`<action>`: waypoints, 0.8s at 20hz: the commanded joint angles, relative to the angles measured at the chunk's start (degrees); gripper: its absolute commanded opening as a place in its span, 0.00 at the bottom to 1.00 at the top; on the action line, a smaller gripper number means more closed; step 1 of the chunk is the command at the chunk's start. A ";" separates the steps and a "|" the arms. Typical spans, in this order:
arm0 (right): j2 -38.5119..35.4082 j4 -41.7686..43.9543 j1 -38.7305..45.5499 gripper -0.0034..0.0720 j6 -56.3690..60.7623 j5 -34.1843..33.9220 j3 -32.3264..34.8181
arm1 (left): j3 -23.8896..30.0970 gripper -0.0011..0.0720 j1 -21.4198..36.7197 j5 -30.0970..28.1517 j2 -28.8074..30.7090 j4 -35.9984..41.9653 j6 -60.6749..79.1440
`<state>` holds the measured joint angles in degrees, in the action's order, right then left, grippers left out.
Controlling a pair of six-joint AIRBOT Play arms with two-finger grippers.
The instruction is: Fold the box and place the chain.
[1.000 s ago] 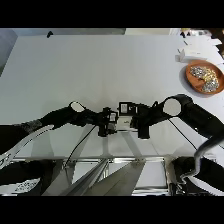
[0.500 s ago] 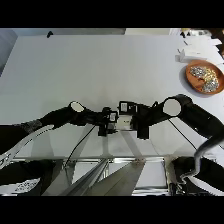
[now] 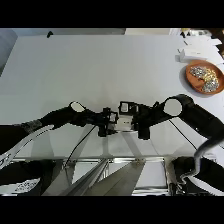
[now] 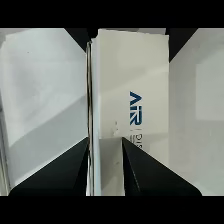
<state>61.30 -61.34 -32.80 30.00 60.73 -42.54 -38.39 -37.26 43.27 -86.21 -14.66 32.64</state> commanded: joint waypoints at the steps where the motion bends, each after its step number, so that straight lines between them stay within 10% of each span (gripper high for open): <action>1: -0.04 0.15 0.00 0.36 -0.02 0.13 -0.09 | 0.02 0.03 0.02 -0.15 0.00 0.07 -0.09; 16: -2.73 0.15 0.00 0.26 -0.48 -2.67 -0.52 | 0.02 0.03 0.02 -0.15 0.00 0.07 -0.09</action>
